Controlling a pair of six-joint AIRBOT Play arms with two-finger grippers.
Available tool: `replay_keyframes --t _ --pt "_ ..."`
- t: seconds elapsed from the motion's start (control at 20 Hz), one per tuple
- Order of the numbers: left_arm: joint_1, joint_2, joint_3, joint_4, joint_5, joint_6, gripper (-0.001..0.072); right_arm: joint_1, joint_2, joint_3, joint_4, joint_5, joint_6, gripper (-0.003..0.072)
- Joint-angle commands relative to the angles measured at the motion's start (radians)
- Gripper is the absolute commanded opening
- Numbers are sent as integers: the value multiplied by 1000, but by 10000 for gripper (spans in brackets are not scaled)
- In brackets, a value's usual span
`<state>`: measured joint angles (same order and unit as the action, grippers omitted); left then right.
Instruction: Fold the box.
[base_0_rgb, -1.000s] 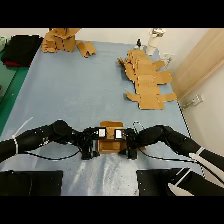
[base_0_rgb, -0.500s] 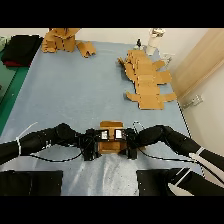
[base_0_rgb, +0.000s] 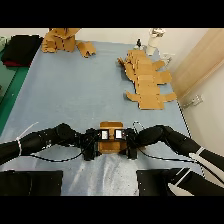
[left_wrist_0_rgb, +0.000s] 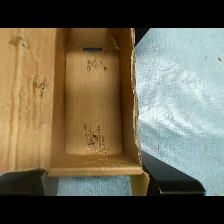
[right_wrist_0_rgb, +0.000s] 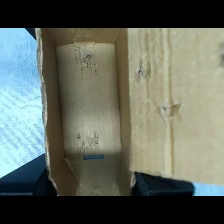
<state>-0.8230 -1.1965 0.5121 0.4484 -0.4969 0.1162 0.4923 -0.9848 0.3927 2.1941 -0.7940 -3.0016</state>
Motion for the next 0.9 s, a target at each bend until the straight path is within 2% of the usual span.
replay_keyframes --t 0.0,0.85 --pt "0 0 0 0 0 0 466 0 -1 1 1 0 0 498" --pt "0 0 0 0 -1 0 466 0 -1 3 -25 0 0 499"
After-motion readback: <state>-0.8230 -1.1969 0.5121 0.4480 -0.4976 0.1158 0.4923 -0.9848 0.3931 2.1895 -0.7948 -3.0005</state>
